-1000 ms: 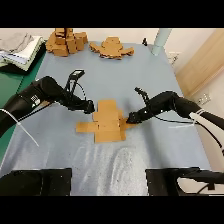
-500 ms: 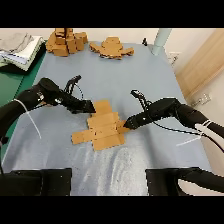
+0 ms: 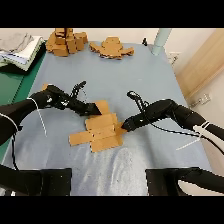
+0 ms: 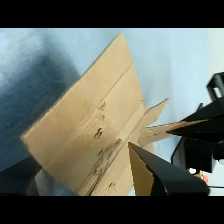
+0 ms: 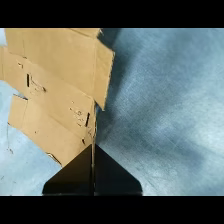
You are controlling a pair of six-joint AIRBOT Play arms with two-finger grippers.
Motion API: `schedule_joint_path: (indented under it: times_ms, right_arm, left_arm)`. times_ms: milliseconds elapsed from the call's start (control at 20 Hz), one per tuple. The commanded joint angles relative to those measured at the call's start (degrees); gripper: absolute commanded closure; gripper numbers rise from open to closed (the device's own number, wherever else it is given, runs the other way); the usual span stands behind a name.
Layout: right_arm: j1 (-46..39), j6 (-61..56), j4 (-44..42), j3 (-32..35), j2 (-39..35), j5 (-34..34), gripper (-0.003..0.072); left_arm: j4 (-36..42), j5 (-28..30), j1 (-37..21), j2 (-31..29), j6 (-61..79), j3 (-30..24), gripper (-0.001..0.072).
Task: Fold the box.
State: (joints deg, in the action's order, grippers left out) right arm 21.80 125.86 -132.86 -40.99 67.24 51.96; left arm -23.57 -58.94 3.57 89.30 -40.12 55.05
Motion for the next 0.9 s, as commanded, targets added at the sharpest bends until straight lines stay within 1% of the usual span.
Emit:
schedule_joint_path:
  times_ms: [0, 100, 150, 200, 700, 850]
  right_arm:
    - [0.2, -1.2, 1.0, 0.0, 0.0, -0.1, 0.0686]
    - [0.2, -1.4, 1.1, 0.0, 0.0, -0.1, 0.0686]
    - [0.2, -1.4, 1.1, 0.0, 0.0, -0.1, 0.0686]
    - [0.2, -1.4, 1.1, 0.0, 0.0, -0.3, 0.0687]
    - [0.2, -1.4, 1.9, 0.0, 0.0, -1.0, 0.0687]
    - [0.2, -1.6, 2.2, 0.0, 0.4, -1.0, 0.0686]
  left_arm:
    - [3.2, -4.3, -0.9, 0.7, 7.2, 0.4, 0.0068]
    - [3.2, -6.6, -1.9, 0.7, 8.2, 0.4, 0.0072]
    - [3.2, -7.4, -2.2, 0.7, 8.8, 0.4, 0.0201]
    - [3.2, -8.5, -2.2, 0.7, 10.3, 0.4, 0.0309]
    - [3.5, -10.6, -2.3, 0.7, 13.2, 0.4, 0.0308]
    - [6.2, -12.4, -2.5, 0.7, 14.8, 0.4, 0.0308]
